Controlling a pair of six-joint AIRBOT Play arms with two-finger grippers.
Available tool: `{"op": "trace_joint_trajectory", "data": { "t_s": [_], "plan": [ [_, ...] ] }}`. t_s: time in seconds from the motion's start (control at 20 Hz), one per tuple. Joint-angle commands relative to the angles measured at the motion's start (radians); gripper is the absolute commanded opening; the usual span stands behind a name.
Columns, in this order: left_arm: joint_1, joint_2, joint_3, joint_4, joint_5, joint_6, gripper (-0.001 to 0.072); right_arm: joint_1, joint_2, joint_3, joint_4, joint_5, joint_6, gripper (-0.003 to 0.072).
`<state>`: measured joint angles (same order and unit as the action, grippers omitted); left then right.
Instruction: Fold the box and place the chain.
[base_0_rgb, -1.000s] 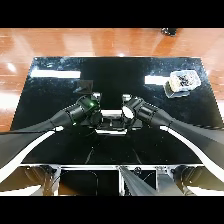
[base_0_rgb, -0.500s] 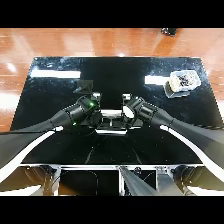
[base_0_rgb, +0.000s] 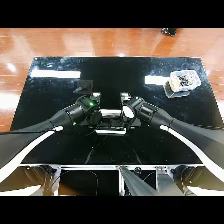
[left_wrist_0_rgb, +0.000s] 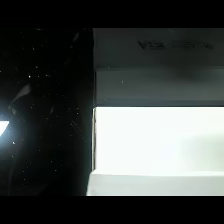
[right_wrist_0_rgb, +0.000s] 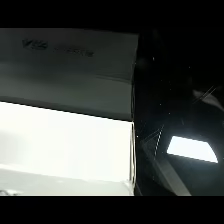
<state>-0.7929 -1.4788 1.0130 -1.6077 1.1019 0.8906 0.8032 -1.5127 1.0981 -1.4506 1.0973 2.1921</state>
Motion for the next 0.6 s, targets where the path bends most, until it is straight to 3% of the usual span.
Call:
{"op": "trace_joint_trajectory", "data": {
  "t_s": [0.0, 0.05, 0.1, 0.15, 0.3, 0.55],
  "plan": [
    [-0.001, -0.001, 0.0, -0.002, -0.002, 0.0, 0.0022, 0.001, 0.001, 0.001, -0.009, 0.009, -0.006, 0.0389],
    [-0.001, -0.001, 0.0, -0.002, -0.002, 0.0, 0.0023, 0.001, 0.001, 0.001, -0.009, 0.009, -0.006, 0.0386],
    [-0.001, -0.001, 0.0, -0.003, -0.002, 0.0, 0.0022, 0.001, 0.001, 0.001, -0.009, 0.011, -0.007, 0.0309],
    [-0.001, -0.001, 0.0, -0.005, -0.002, 0.0, 0.0023, 0.001, 0.001, 0.001, -0.009, 0.01, -0.016, 0.0185],
    [-0.001, -0.001, 0.0, -0.005, -0.002, 0.0, 0.0022, 0.001, 0.005, 0.001, -0.008, 0.01, -0.033, 0.0034],
    [-0.001, -0.001, 0.0, -0.005, -0.002, 0.0, 0.0022, 0.001, 0.008, 0.001, -0.008, 0.017, -0.035, 0.0034]
  ]
}}
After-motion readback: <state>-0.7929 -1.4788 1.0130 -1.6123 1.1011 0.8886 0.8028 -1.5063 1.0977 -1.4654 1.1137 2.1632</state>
